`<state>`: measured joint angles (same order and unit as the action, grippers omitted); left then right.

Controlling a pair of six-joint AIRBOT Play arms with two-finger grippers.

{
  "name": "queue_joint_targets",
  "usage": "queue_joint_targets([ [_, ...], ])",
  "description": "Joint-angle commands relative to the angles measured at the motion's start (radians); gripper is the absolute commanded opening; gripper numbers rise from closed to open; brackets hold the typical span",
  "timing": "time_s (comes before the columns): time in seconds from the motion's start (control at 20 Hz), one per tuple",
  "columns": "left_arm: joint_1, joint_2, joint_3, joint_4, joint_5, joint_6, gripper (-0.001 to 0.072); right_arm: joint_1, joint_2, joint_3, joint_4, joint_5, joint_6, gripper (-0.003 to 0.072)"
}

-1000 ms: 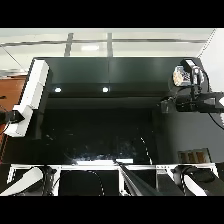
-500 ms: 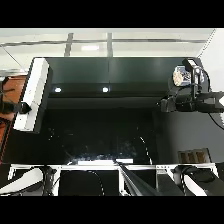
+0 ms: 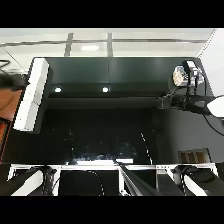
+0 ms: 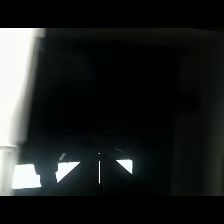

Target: Fold the box and place the chain.

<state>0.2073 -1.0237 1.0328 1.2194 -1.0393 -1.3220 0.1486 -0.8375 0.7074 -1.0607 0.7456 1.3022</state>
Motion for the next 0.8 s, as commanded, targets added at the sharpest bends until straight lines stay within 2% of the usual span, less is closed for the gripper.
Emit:
queue_joint_targets([
  [0.0, -0.164, 0.147, -0.254, 0.000, 0.164, -0.047, 0.0024, 0.003, -0.004, -0.130, -0.114, -0.276, -0.001, 0.0014],
  [0.1, -0.198, 0.204, -0.364, 0.029, 0.205, -0.047, 0.0024, 0.003, -0.004, -0.141, -0.146, -0.246, -0.001, 0.0014],
  [0.2, -0.195, 0.232, -0.402, 0.017, 0.177, -0.060, 0.0025, 0.003, -0.004, -0.141, -0.145, -0.225, 0.000, 0.0013],
  [0.75, -0.196, 0.227, -0.409, -0.005, 0.172, -0.060, 0.0025, 0.003, -0.004, -0.141, -0.145, -0.226, 0.000, 0.0013],
])
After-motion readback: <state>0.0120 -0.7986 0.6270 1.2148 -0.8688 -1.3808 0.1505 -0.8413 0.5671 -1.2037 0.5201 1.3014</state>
